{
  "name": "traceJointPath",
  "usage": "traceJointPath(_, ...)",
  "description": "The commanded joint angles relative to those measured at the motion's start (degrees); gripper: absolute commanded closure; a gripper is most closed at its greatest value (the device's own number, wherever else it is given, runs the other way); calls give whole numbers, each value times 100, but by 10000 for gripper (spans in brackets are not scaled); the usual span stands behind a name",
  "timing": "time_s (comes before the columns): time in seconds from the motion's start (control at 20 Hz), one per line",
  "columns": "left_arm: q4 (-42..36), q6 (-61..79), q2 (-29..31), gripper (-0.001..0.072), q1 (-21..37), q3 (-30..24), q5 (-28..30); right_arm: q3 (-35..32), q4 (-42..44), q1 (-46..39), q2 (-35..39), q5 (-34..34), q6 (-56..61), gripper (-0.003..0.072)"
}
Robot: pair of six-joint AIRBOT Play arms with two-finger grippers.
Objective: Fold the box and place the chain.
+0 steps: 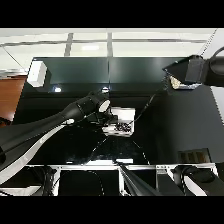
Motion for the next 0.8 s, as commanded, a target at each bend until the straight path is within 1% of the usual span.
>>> traceJointPath(0.0,0,0,-2,682,7,2,7,4,1237,223,59,-778,-328,668)
traceJointPath(0.25,0,0,-2,682,7,2,22,4,1305,304,57,-894,-260,668)
traceJointPath(0.6,0,0,-2,682,7,2,17,4,1362,304,55,-870,-260,668)
traceJointPath(0.75,0,0,-2,682,7,2,15,-2,1290,304,39,-549,-260,668)
